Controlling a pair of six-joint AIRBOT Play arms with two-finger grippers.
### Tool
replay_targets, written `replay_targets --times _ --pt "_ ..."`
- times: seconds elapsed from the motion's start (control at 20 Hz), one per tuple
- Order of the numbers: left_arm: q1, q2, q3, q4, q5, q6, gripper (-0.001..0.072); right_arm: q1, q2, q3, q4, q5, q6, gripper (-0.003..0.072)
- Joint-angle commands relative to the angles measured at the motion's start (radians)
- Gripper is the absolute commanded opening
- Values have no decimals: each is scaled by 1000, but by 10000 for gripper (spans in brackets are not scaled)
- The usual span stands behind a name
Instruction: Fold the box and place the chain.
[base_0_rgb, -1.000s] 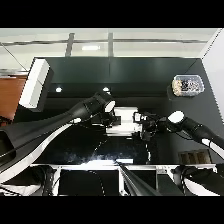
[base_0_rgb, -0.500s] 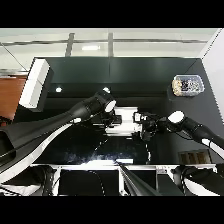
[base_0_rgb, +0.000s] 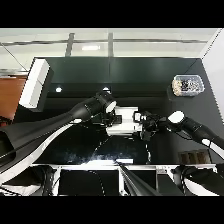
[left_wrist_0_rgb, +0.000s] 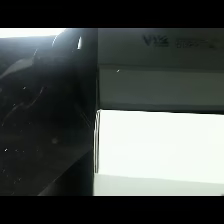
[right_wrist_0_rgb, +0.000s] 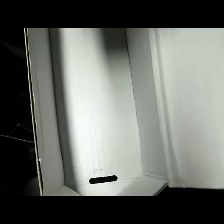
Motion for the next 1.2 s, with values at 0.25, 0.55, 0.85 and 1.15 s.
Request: replay_targets --times 0.25,0.55,0.85,1.15 --pt "4 0 1 12 -7 20 29 -1 134 15 -190 47 98 541" --pt "5 0 1 13 -11 46 29 1 134 15 -184 49 31 502" --pt "5 0 1 12 -12 46 29 2 106 14 -19 54 21 196" --pt "5 0 1 10 -11 45 29 42 19 14 187 18 27 197"
